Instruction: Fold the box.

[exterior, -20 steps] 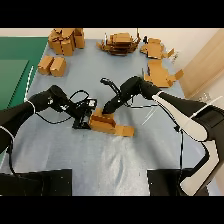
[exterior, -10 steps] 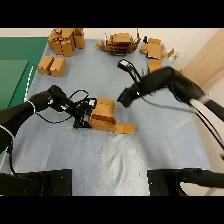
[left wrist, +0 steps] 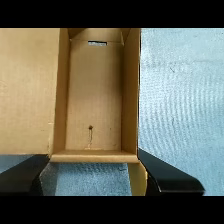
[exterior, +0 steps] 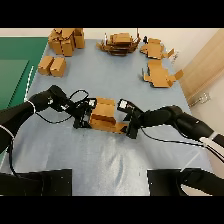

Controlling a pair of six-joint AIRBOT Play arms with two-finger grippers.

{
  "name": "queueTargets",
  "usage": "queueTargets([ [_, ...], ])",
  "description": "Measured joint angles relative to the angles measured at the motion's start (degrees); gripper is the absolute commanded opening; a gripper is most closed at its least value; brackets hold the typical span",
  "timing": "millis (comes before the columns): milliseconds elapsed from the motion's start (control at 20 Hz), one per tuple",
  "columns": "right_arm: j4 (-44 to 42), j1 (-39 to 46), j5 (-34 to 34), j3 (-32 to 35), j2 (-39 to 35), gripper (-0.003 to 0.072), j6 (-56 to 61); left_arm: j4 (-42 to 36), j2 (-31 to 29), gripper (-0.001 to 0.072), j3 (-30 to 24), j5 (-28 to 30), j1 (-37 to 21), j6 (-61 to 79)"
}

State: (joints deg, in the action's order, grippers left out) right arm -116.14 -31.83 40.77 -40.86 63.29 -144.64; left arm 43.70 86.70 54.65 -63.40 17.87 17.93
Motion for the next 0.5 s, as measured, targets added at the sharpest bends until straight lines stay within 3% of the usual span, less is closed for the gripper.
queueTargets([
  [250, -1.68, -1.05, -3.15, -2.16, 7.19, 0.0506, -4.37, 0.0, 0.0, 0.0296, 0.0, -0.02, 0.0, 0.0],
  [300, -2.16, -1.18, -3.74, -2.73, 8.2, 0.0431, -4.85, 0.0, 0.0, 0.0296, 0.0, -0.02, 0.0, 0.0],
  [500, -3.65, -1.31, -5.03, -4.7, 10.43, 0.0428, -5.95, 0.0, 0.0, 0.0296, 0.0, -0.02, 0.0, 0.0],
])
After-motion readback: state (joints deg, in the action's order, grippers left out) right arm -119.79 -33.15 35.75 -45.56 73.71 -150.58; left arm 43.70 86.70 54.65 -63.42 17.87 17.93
